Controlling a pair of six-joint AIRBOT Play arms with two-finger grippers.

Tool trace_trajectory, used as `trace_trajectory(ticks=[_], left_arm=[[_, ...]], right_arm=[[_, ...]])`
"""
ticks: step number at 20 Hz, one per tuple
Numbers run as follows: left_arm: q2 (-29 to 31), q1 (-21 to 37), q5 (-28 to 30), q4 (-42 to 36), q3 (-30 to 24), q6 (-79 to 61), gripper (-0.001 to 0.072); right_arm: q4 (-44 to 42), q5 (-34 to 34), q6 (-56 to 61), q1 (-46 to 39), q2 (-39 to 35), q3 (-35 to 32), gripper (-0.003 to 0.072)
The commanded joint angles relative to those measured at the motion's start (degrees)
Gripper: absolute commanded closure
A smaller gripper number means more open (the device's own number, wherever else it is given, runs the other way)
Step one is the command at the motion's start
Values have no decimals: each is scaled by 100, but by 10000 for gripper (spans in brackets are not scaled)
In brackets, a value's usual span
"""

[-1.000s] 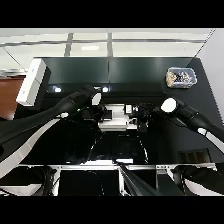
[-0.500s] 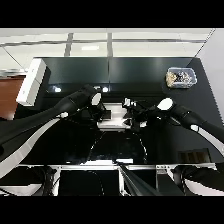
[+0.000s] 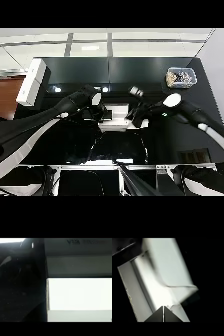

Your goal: Fold the box and place the chain.

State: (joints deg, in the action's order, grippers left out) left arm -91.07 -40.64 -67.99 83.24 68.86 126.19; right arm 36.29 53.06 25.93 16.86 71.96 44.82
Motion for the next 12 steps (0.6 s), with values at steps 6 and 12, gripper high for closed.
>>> trace_trajectory(ticks=[6,12], left_arm=[[2,7,-44,2,4,2,684],[2,7,-39,2,4,2,684]], right_arm=[[1137,796,4614,-3158,-494,-273,674],[647,1764,4291,-2507,868,-603,674]])
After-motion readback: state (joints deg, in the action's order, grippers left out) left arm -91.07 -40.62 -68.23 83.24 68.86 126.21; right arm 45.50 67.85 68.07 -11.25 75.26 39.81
